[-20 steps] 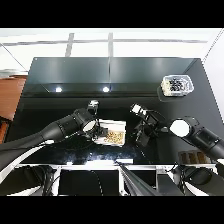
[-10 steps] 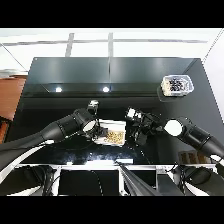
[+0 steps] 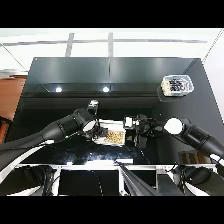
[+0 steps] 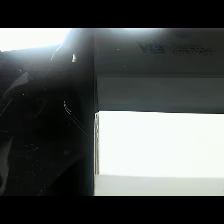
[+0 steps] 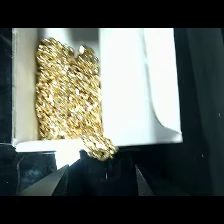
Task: Fold the box and place the chain.
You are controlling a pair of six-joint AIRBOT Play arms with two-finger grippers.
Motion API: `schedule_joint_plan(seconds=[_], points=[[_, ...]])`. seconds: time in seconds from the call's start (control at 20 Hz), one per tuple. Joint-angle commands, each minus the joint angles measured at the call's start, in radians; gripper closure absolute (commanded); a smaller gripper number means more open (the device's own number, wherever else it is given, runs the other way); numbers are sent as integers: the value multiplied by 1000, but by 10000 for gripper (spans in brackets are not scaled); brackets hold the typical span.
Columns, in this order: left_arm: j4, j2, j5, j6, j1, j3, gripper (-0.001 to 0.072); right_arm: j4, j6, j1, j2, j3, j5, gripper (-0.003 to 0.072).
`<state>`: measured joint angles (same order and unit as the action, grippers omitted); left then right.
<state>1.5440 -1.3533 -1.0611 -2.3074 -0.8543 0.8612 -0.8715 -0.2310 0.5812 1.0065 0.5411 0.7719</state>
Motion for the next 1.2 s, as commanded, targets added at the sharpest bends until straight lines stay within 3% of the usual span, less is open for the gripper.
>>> schedule_joint_plan(seconds=[0.0, 0.35, 0.45, 0.85, 1.15], points=[[0, 0, 0, 0, 0, 1, 677, 55, 69, 1, 10, 0, 8, 213], [0, 0, -3, 0, 0, 1, 677, 94, 93, 1, 22, 0, -17, 217], [0, 0, -3, 0, 0, 1, 677, 94, 93, 1, 22, 0, -16, 490], [0, 0, -17, 0, 0, 1, 677, 92, 89, 0, 20, 1, -10, 496], [0, 0, -22, 0, 0, 1, 677, 3, 5, -14, 11, 69, 81, 496]])
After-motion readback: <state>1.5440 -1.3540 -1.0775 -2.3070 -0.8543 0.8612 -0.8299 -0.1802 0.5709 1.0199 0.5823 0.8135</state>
